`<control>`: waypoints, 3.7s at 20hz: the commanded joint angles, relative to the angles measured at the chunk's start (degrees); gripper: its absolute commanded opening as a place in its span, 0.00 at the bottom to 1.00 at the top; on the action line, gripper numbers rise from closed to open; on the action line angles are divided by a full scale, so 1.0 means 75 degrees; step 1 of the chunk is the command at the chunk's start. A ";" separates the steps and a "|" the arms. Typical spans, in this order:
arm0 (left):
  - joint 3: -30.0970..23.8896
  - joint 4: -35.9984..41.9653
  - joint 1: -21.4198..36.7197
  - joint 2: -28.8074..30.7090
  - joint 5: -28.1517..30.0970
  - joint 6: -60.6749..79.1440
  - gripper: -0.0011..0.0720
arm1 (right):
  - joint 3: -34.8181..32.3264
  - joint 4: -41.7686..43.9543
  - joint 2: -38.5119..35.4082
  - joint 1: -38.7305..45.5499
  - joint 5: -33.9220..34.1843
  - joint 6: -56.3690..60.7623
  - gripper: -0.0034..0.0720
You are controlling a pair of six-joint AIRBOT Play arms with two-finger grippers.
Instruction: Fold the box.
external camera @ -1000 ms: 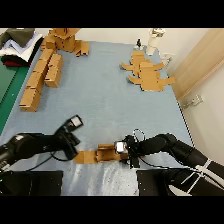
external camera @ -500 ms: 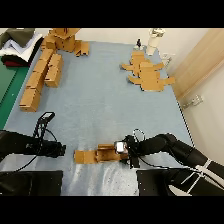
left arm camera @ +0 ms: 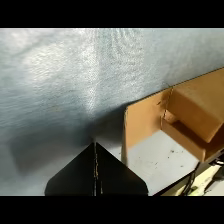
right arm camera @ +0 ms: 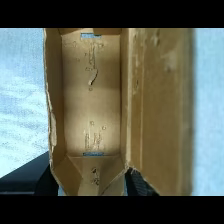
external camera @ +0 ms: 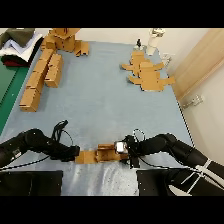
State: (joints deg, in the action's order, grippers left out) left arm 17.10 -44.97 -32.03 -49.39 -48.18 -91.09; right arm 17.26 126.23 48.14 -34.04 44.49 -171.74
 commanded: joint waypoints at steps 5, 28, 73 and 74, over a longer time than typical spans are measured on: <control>-0.0035 0.1920 -0.1346 -0.0714 0.1486 0.0082 0.03 | 0.0003 0.0000 0.0003 0.0000 -0.0003 0.0003 0.69; 0.0329 0.1903 -0.2270 0.0309 0.2022 -0.0930 0.60 | 0.0003 0.0000 0.0003 0.0000 -0.0003 0.0003 0.69; 0.1093 -0.1119 -0.3127 0.0259 0.1961 -0.2229 0.68 | 0.0003 0.0000 0.0003 0.0000 -0.0003 0.0003 0.69; 0.1233 -0.1463 -0.3185 0.0128 0.1918 -0.2562 0.68 | 0.0003 0.0000 0.0003 0.0000 -0.0003 0.0003 0.69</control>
State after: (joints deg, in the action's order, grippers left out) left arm 23.99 -51.46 -54.83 -45.95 -33.65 -106.30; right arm 17.26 126.21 48.14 -34.04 44.47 -171.74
